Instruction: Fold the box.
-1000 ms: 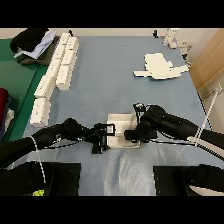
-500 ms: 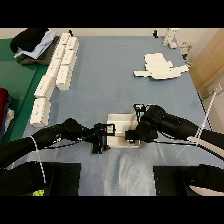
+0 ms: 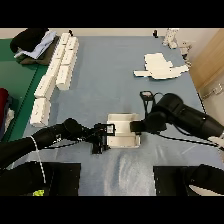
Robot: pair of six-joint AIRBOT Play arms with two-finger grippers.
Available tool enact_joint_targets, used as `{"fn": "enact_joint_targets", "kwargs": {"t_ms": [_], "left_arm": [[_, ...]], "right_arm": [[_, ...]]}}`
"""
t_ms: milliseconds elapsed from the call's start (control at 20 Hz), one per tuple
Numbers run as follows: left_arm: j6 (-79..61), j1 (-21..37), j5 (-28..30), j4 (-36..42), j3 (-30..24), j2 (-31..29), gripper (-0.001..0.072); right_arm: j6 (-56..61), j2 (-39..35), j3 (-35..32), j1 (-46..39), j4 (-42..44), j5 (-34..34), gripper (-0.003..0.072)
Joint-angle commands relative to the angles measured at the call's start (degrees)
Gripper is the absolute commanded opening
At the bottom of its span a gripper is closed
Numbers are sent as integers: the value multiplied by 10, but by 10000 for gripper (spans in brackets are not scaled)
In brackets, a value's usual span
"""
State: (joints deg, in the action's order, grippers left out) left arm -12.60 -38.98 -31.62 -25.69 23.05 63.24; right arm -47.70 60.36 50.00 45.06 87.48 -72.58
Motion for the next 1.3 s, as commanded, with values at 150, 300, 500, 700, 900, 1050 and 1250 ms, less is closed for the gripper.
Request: {"fn": "enact_joint_targets", "kwargs": {"t_ms": [150,300,500,700,900,1050,1250], "left_arm": [[0,0,0,0,0,0,455],[0,0,0,0,0,0,455],[0,0,0,0,0,0,455],[0,0,0,0,0,0,455],[0,0,0,0,0,0,455],[0,0,0,0,0,0,455],[0,0,0,0,0,0,455]], "right_arm": [[-132,-26,4,-181,-1,-35,2],[-295,49,-1,-306,164,19,1],[-518,164,0,-421,483,19,1],[-652,253,18,-429,586,-110,1],[-736,278,18,-407,620,-236,1],[-755,278,18,-389,619,-258,1],[-784,262,15,-360,603,-240,1]]}}
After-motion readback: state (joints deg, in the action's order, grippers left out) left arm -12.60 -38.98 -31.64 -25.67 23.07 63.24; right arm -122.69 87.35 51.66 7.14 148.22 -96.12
